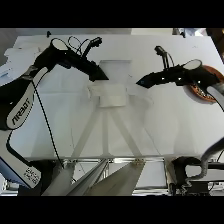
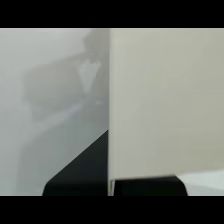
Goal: Fold the box and place the chain.
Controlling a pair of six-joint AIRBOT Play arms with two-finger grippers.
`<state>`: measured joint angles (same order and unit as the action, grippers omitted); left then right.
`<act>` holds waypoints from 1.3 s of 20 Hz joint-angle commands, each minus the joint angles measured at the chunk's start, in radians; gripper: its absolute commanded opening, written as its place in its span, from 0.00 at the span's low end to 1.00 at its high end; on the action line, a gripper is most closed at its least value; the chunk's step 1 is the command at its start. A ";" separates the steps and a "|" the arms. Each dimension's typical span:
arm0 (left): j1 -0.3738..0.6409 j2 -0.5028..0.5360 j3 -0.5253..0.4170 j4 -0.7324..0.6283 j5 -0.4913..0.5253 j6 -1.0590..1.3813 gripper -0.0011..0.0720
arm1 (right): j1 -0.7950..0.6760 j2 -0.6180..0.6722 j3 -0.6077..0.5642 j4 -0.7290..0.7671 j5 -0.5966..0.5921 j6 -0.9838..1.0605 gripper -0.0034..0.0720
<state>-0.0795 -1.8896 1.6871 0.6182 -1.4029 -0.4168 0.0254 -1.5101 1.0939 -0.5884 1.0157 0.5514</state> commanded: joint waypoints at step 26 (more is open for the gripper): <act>-0.127 0.384 -0.561 -0.076 0.332 0.408 0.01 | -0.029 0.089 0.001 -0.040 0.017 -0.010 0.53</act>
<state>-0.2199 -1.5230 1.2694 0.6922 -1.1965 -0.1070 -0.0029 -1.4220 1.0939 -0.6285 1.0325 0.5415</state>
